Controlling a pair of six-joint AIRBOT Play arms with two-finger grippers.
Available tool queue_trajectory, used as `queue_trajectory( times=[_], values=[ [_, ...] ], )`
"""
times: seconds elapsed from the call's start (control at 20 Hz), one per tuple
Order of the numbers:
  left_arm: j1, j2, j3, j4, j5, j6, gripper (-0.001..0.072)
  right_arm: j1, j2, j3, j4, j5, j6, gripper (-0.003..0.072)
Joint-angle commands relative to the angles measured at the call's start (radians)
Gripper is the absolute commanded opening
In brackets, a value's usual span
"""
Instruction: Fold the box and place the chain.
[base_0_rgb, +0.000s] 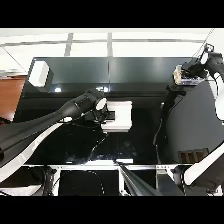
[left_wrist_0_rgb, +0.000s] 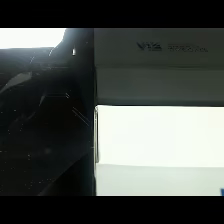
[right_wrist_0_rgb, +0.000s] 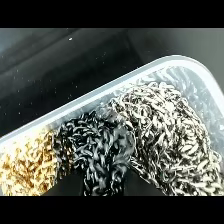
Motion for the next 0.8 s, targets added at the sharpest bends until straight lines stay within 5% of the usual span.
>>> queue_trajectory(
  times=[0.0,0.25,0.75],
  values=[
    [0.0,-0.001,0.001,0.0,-0.001,0.0,0.0029,0.0,0.032,0.074,0.002,0.088,-0.08,0.0013],
    [0.0,-0.001,0.001,0.0,-0.001,0.0,0.0029,0.0,0.241,0.116,0.01,0.222,-0.244,0.0012],
    [0.0,-0.001,0.001,0.0,-0.001,0.0,0.0029,-0.026,0.636,0.115,0.417,0.275,-0.418,0.001]
  ],
)
